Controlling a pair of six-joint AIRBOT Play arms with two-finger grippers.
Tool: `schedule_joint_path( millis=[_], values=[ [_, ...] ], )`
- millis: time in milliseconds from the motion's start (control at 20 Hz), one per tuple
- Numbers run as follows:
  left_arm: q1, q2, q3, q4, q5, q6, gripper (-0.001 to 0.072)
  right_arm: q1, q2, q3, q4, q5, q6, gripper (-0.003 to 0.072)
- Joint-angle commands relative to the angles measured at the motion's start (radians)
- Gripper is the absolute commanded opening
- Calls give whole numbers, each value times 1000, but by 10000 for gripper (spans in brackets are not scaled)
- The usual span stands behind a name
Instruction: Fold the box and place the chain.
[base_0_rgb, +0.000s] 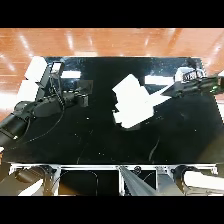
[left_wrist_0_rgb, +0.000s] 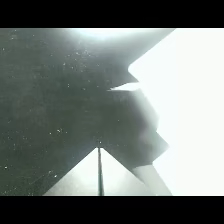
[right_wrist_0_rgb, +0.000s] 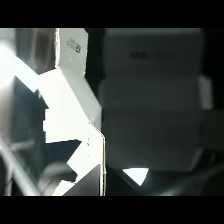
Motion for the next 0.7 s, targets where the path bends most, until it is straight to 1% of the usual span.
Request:
schedule_joint_path(
  millis=[0,100,150,250,350,450,550,650],
  values=[
    [0,0,0,0,3,0,22,189,295,-348,55,-438,35,28],
    [0,0,0,0,15,0,21,300,426,-551,70,-599,66,29],
    [0,-1,0,0,28,0,21,349,459,-620,68,-651,66,28],
    [-2,-5,0,0,61,0,22,435,467,-709,68,-742,61,29],
    [-2,-15,0,0,93,0,21,511,467,-737,59,-849,60,29],
    [-2,-25,0,0,112,0,22,537,467,-736,66,-939,61,29],
    [-2,-40,0,-8,134,-2,21,536,467,-736,85,-951,61,29],
    [0,-76,0,-33,179,-3,21,537,467,-736,91,-930,61,29]
  ],
)
